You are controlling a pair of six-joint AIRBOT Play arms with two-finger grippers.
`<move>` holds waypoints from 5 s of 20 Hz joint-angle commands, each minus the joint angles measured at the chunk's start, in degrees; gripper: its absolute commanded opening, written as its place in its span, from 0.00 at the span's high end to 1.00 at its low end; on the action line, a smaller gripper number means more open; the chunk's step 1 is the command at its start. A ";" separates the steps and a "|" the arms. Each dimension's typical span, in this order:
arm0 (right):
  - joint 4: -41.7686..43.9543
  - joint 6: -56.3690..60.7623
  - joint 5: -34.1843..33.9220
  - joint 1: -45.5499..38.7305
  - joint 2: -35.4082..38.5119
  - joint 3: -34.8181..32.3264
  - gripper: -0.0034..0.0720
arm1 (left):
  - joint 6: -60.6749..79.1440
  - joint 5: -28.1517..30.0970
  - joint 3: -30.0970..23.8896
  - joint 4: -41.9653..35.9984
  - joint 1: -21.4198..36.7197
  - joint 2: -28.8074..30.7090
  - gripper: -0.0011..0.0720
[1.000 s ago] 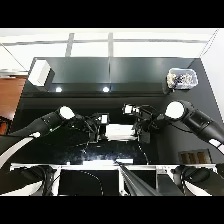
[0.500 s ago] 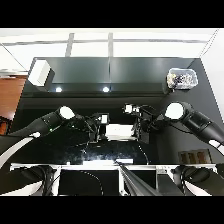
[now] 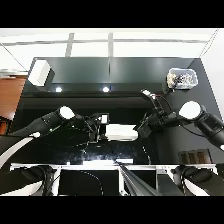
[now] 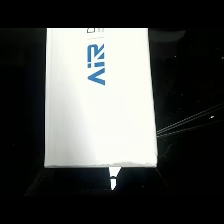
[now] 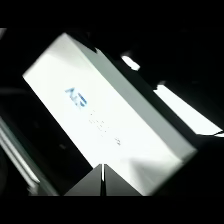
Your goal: Fold the box and place the chain.
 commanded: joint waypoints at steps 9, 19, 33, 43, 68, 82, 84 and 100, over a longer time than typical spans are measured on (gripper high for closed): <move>16.85 7.17 -6.54 4.04 -11.43 -5.07 0.93 | 0.04 0.33 0.00 0.00 -0.04 -0.04 0.53; 16.04 -1.55 7.13 -0.98 -7.91 0.39 0.93 | 0.00 0.28 0.00 0.00 0.02 0.09 0.49; 10.38 -0.94 6.43 -20.50 5.11 1.95 0.93 | -24.28 -3.28 6.27 12.63 -2.03 9.66 0.01; 8.48 -0.92 5.05 -20.61 5.11 1.95 0.93 | -24.24 -2.95 17.77 10.91 -10.56 -4.68 0.01; 7.45 -0.46 4.15 -42.71 5.11 1.95 0.93 | -24.24 -3.96 17.73 10.69 -11.93 -8.33 0.01; 7.80 -0.46 4.85 -42.66 5.11 1.95 0.93 | -54.73 -16.76 18.99 37.81 4.09 -1.25 0.67; 7.85 -0.46 4.81 -42.64 5.11 1.95 0.93 | -60.13 -19.63 18.91 39.43 18.69 1.31 0.67; 7.85 0.07 4.76 -42.64 5.11 1.95 0.93 | -61.68 10.97 23.02 31.71 58.05 -6.27 0.59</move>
